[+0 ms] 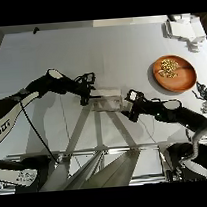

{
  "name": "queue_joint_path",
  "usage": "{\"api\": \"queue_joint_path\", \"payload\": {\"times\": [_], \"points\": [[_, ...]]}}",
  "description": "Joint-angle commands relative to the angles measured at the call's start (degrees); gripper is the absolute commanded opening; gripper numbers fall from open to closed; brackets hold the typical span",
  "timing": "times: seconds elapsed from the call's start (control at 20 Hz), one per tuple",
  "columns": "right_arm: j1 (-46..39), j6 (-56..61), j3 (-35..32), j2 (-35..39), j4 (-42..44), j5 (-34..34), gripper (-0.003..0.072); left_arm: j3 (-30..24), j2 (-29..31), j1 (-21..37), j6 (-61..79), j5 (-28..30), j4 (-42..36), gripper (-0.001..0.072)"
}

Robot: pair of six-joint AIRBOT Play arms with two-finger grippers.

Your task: Fold the box and place the chain.

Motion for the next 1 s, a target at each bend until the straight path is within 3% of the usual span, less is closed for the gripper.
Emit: {"api": "queue_joint_path", "payload": {"times": [0.0,0.65,0.95], "points": [[0.07,-0.07,0.09,-0.04,1.05,-0.22,0.0698,-0.02,-0.02,-0.02,0.0,0.0,0.02,0.0008],[-5.55,-15.28,8.85,-10.47,0.85,9.62,0.0702,-0.02,-0.02,-0.02,0.0,0.0,0.02,0.0008],[-7.8,-19.76,10.91,-15.39,0.63,18.88,0.0699,-0.02,-0.04,-0.02,0.0,0.0,0.02,0.0008]]}}
